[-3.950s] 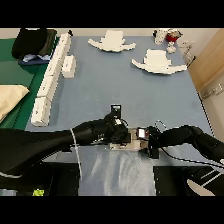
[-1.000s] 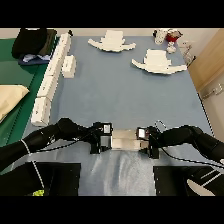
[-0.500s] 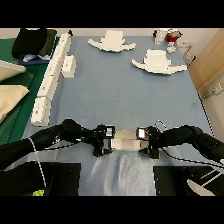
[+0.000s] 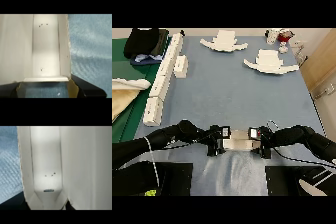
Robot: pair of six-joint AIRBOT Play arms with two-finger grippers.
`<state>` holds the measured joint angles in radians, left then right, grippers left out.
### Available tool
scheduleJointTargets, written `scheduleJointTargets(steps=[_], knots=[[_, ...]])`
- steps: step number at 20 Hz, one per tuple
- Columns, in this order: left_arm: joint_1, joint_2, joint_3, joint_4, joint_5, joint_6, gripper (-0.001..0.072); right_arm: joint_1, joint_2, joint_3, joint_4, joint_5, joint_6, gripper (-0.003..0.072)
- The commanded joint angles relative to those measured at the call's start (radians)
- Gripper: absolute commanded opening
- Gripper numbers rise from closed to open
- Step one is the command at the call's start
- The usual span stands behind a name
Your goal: Fold the box.
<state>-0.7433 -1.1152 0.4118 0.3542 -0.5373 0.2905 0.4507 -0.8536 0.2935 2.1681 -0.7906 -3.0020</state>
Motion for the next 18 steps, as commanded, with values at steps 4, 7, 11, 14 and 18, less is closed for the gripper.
scheduleJointTargets(steps=[4, 7, 11, 14, 18], knots=[[-0.006, -0.014, 0.014, 0.037, 0.005, -0.044, 0.0462, 0.0, 0.0, 0.0, 0.0, 0.0, 0.0, 0.0436], [-0.005, -0.025, 0.024, 0.058, 0.005, -0.076, 0.0455, 0.0, 0.0, 0.0, 0.0, 0.0, 0.0, 0.0436], [-0.005, -0.026, 0.025, 0.058, 0.005, -0.08, 0.0455, 0.0, 0.0, 0.0, 0.0, 0.0, 0.0, 0.0435], [-0.005, -0.025, 0.025, 0.058, 0.005, -0.08, 0.0455, 0.0, 0.0, 0.0, 0.001, 0.0, 0.0, 0.0436], [-0.005, -0.025, 0.026, 0.058, 0.006, -0.079, 0.0455, 0.0, 0.0, 0.0, 0.0, 0.0, 0.0, 0.0435]])
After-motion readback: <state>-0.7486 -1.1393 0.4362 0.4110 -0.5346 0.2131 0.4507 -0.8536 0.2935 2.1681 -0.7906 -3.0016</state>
